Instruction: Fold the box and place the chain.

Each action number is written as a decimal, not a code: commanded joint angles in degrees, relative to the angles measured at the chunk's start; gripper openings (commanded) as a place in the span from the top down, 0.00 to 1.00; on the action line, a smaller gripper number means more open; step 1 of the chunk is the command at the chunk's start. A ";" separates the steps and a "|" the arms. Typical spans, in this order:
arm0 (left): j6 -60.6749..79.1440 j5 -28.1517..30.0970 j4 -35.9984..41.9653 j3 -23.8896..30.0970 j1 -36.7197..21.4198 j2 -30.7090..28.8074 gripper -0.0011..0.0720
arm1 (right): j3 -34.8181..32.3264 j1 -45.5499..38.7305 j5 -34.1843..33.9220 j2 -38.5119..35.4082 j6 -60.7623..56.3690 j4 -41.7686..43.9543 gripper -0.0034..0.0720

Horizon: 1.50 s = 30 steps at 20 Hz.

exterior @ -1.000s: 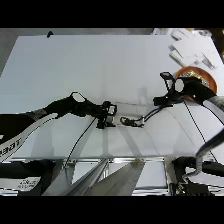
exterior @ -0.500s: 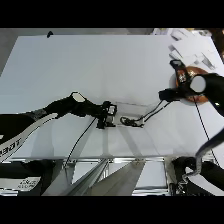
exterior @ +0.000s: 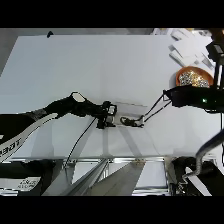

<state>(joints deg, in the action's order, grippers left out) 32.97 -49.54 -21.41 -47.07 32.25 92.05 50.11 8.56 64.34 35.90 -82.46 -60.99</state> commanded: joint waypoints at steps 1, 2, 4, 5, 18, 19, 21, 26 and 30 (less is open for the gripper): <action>0.00 0.00 -0.02 -0.04 -0.02 0.00 0.89 | 0.07 0.07 2.49 -2.93 3.65 13.73 0.94; 0.00 0.00 -0.02 -0.04 -0.02 0.00 0.89 | 0.07 0.07 2.47 -2.91 5.05 16.57 0.94; 0.00 0.00 -0.02 -0.04 -0.02 0.00 0.89 | 0.04 0.07 2.12 -2.86 7.45 18.47 0.94; 0.00 0.00 -0.02 -0.04 -0.02 0.00 0.89 | -0.07 0.07 2.12 -2.67 7.98 18.60 0.94; 0.00 0.00 -0.02 -0.04 -0.02 0.00 0.89 | -3.63 15.06 -4.81 17.03 13.25 9.99 0.94; 0.00 0.00 -0.02 -0.04 -0.02 0.00 0.89 | -3.63 15.50 -5.33 18.84 13.22 9.07 0.93; 0.00 0.00 -0.02 -0.04 -0.02 0.00 0.89 | -3.63 15.65 -5.22 21.75 13.09 8.04 0.87; 0.00 0.02 -0.02 -0.04 -0.02 0.00 0.89 | -3.41 15.65 -4.85 24.00 11.87 5.27 0.66; 0.00 0.00 -0.02 -0.04 -0.02 0.00 0.89 | 5.09 15.58 0.09 23.87 11.32 1.31 0.66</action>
